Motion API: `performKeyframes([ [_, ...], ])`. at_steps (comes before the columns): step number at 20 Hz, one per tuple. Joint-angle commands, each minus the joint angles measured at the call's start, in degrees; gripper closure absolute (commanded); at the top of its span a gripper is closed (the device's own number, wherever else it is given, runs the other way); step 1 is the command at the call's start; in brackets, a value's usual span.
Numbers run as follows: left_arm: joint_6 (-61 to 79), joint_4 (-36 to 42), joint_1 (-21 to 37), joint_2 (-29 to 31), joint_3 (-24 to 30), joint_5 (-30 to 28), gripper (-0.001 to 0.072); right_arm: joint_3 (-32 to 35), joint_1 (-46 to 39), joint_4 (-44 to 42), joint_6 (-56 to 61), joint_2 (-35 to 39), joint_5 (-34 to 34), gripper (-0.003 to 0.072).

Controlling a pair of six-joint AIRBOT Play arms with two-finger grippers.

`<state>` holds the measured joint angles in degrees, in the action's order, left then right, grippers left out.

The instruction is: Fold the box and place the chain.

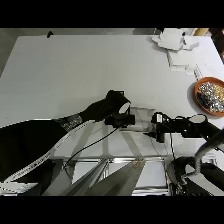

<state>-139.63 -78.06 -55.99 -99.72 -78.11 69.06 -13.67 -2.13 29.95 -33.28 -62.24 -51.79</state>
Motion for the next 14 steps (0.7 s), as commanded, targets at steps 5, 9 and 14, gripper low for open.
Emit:
performKeyframes([
  [5,15.8,4.7,4.1,7.0,-0.1,1.2,0.0367,0.0,0.0,0.0,-0.2,0.0,-0.1,0.0278],
  [9,34.8,5.2,8.5,13.8,0.2,9.8,0.0366,0.0,0.0,0.0,-0.2,0.0,-0.1,0.0278],
  [14,60.7,7.7,16.1,22.3,8.3,9.0,0.0173,0.0,0.0,0.0,-0.2,0.0,-0.1,0.0278],
])
